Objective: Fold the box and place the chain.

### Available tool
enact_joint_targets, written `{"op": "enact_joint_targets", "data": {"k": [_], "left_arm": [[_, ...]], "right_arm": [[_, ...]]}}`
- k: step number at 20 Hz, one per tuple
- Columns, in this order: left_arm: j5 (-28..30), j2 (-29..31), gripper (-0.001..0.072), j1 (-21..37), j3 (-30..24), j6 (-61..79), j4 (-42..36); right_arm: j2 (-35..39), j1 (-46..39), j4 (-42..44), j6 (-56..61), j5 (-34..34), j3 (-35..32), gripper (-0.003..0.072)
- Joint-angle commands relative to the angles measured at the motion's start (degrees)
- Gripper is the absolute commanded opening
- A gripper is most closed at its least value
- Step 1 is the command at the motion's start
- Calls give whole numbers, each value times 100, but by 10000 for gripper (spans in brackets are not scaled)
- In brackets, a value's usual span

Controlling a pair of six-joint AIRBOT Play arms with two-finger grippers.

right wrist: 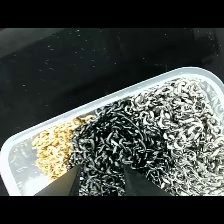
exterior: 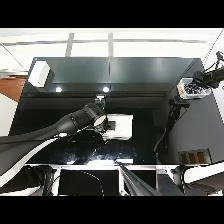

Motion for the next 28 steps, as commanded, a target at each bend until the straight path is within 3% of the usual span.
{"op": "enact_joint_targets", "data": {"k": [1,6,14,15,16,21,28], "left_arm": [[2,-2,36,4,0,0,0],[2,-2,36,4,0,2,0],[0,-2,36,4,0,0,0],[0,-2,36,4,0,0,0],[0,-2,36,4,0,2,0],[2,-2,36,4,0,2,2],[2,-2,36,4,0,0,0]], "right_arm": [[2,11,17,-2,205,144,343],[-26,162,13,-151,-164,144,343],[-411,319,-581,280,-120,142,340],[-413,328,-549,208,-98,144,163],[-411,330,-516,144,-70,144,60],[-116,319,-586,-79,415,470,52],[1220,275,-538,-214,535,811,51]]}}
